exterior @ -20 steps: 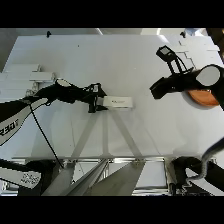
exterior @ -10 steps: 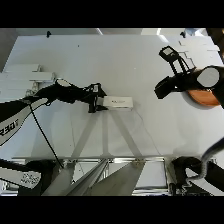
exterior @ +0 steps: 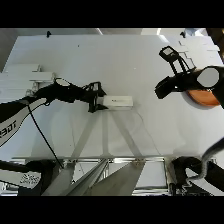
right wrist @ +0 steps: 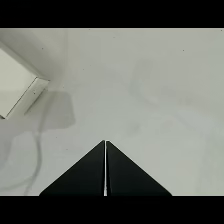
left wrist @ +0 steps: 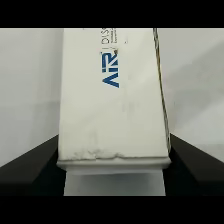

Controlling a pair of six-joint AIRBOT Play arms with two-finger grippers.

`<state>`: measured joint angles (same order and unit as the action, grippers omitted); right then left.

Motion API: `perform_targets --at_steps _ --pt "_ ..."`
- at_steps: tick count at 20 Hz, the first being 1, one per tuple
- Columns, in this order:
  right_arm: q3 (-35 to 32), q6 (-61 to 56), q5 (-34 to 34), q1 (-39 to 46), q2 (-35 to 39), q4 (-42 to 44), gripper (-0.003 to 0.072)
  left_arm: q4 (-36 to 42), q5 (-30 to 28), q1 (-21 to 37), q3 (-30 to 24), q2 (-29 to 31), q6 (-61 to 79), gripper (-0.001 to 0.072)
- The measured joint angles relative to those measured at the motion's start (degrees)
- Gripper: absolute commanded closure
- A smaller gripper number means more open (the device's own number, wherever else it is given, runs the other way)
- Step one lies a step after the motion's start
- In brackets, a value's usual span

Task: Fold the box and place the chain.

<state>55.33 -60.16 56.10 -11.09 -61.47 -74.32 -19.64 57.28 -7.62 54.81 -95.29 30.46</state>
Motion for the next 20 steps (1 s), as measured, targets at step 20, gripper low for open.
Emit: perform_targets --at_steps 20 --pt "0.0 0.0 0.0 0.0 0.0 0.0 0.0672 21.4 -45.7 8.8 0.0 18.8 -17.3 0.0703"
